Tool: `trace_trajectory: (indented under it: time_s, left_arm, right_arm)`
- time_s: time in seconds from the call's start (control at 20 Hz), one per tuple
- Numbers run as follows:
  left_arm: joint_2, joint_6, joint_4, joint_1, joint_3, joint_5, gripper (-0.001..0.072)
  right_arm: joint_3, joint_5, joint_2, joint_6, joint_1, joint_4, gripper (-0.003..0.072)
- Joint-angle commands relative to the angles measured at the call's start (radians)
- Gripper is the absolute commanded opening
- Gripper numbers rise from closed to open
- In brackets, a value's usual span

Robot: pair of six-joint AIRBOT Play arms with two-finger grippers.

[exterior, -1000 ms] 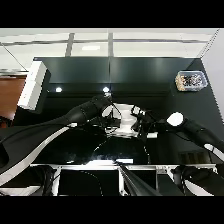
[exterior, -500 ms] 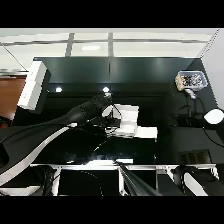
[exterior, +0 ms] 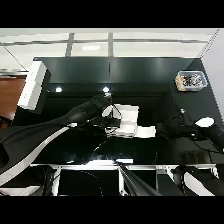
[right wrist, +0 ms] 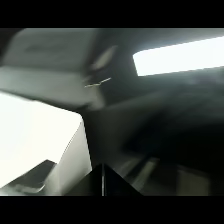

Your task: Fold the box and place the chain.

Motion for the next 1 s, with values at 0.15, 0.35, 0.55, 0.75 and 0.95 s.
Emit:
trace_trajectory:
  time_s: [0.15, 0.35, 0.55, 0.75, 0.95]
  left_arm:
    - [0.000, 0.000, 0.000, 0.001, 0.000, 0.003, 0.0025]
    - [0.000, 0.000, 0.001, 0.001, 0.000, 0.003, 0.0025]
    - [0.000, 0.000, 0.001, 0.001, 0.000, 0.003, 0.0025]
    - [0.000, 0.000, 0.000, 0.001, 0.000, 0.003, 0.0026]
    - [0.000, 0.000, 0.000, 0.001, 0.000, 0.002, 0.0025]
  right_arm:
    - [0.041, 0.027, -0.040, -0.115, 0.092, 0.087, 0.0014]
    - [0.101, 0.109, -0.040, -0.158, 0.092, 0.087, 0.0484]
    - [0.113, 0.135, -0.040, -0.159, 0.106, 0.114, 0.0643]
    - [0.137, 0.061, -0.040, -0.099, 0.212, 0.123, 0.0642]
    - [0.202, -0.090, -0.040, 0.091, 0.373, -0.024, 0.0628]
